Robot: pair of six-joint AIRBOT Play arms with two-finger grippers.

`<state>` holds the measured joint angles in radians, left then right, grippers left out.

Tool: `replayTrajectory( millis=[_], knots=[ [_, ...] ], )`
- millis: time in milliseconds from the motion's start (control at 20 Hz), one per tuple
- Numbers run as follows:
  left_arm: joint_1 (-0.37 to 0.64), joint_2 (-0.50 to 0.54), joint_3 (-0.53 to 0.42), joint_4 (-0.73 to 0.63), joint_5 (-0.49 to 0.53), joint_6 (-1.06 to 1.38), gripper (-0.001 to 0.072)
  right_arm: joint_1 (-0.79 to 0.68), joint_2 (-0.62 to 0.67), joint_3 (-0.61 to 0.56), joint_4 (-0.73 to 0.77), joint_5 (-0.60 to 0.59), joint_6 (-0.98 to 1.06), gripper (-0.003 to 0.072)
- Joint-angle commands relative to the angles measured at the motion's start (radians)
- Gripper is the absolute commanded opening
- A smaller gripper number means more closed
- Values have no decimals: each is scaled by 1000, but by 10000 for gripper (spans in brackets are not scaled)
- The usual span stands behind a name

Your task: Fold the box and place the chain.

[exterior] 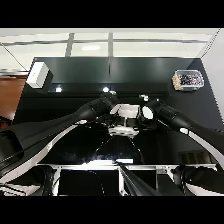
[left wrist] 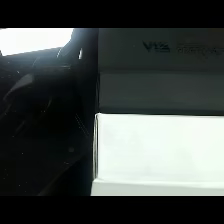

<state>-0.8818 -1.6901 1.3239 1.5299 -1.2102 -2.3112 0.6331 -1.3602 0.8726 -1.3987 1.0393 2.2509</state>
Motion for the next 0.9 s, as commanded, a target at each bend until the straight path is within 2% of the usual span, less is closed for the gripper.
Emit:
replayTrajectory(
  millis=[0, 200, 350, 450, 550, 650, 700, 750, 800, 850],
  knots=[
    [0, 1, 0, -2, 2, -1, 27, -19, 48, 2, -7, -2, -23, 286],
    [0, 1, 0, -1, -3, -1, 27, -90, 195, 3, 21, 60, -177, 287],
    [1, 1, 0, 3, 2, -1, 27, -162, 377, 3, -39, 71, -259, 286],
    [1, 1, 0, 3, 3, -1, 27, -242, 475, 1, -226, 82, -261, 286],
    [0, 1, 0, 3, 1, -1, 27, -356, 503, -19, -474, 82, -278, 286],
    [1, 1, 0, 4, 10, -1, 27, -474, 487, -89, -631, -3, -303, 286],
    [1, 1, 0, 8, 12, -1, 27, -542, 468, -125, -637, -80, -303, 287],
    [3, 1, 0, 8, 19, -1, 27, -614, 432, -148, -618, -166, -299, 471],
    [5, 1, 0, 4, 24, -1, 27, -674, 383, -144, -578, -222, -296, 718],
    [7, 1, 0, 3, 24, -1, 27, -726, 319, -116, -528, -264, -304, 717]
  ],
)
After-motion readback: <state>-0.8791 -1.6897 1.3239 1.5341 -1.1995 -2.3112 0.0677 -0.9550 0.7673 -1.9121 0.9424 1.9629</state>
